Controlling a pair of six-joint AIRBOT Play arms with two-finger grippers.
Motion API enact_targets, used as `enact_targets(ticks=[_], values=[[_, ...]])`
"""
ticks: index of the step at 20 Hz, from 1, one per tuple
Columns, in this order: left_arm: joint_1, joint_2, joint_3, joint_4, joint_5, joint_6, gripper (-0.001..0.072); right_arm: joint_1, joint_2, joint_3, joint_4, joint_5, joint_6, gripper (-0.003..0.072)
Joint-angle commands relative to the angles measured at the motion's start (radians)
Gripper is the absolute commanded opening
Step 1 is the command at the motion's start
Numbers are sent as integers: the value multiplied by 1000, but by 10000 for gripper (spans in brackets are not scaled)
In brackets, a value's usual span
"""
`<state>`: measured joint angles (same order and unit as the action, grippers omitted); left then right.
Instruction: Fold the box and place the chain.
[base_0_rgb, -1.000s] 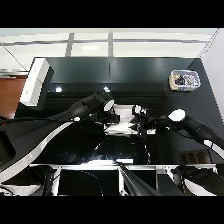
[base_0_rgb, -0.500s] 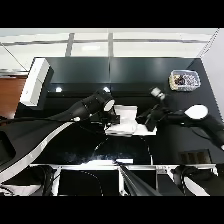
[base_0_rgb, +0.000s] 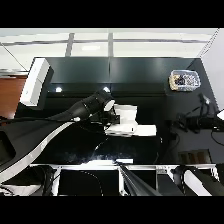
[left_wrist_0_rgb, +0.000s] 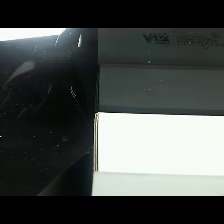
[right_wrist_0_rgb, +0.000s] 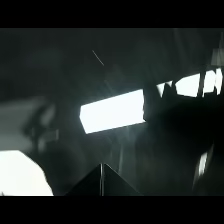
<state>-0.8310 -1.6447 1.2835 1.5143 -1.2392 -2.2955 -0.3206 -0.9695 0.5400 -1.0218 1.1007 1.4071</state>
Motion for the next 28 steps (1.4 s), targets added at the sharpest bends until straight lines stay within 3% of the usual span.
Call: enact_targets(ticks=[1,5,10,13,19,21,22,28], values=[[0,0,1,3,4,-1,29,-16,-120,-42,72,104,-21,13],[0,0,1,3,0,0,29,100,-219,-45,315,49,-183,12],[0,0,1,4,1,0,29,238,-267,-45,343,-26,-223,12],[0,0,1,4,1,0,28,248,-269,-45,402,0,-291,12],[0,0,1,4,0,21,29,248,-269,-20,686,112,-538,25],[0,0,1,3,0,21,28,248,-269,2,688,150,-535,492],[0,0,1,3,0,21,29,251,-269,4,684,148,-517,549],[0,0,1,3,0,21,29,400,-269,22,643,12,-396,546]])
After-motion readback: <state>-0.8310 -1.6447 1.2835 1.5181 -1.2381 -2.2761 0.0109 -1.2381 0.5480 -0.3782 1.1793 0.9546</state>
